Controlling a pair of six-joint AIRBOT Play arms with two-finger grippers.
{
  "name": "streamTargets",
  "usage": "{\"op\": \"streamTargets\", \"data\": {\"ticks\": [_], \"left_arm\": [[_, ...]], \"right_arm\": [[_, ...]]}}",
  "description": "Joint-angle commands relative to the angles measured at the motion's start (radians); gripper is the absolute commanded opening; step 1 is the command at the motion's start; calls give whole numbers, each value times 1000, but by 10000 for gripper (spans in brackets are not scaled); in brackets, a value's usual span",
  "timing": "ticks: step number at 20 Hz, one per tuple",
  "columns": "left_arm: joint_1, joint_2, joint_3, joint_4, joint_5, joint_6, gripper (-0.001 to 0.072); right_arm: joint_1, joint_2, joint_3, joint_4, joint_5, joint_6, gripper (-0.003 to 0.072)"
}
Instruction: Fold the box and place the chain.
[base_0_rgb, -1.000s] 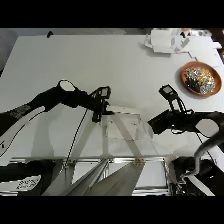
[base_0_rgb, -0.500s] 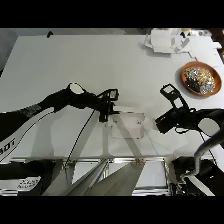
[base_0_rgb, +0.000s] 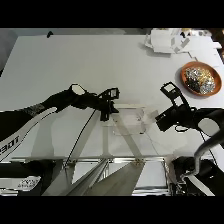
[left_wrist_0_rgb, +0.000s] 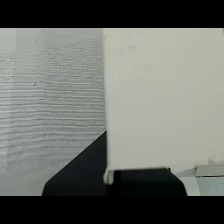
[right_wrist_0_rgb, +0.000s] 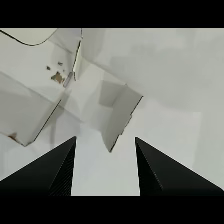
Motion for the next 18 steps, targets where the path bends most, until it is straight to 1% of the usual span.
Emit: {"op": "streamTargets", "data": {"ticks": [1, 3, 8, 12, 15, 18], "left_arm": [[0, -1, 1, 0, -6, -1, 7], [0, -1, 1, 0, -6, -1, 7], [0, -2, 1, 1, -6, 0, 8], [0, -2, 1, 1, -12, 4, 6], [0, -2, 1, 4, -43, 11, 6], [-1, -1, 2, 12, -44, 11, 5]], "right_arm": [[1, 0, 1, 0, -22, -2, 412], [1, 0, 1, -1, -21, -3, 411], [1, 0, 1, 0, -22, -82, 408], [1, 0, 1, 0, -22, -82, 408], [1, 0, 1, 0, -23, -82, 408], [1, 0, 1, 0, -23, -82, 408]]}}
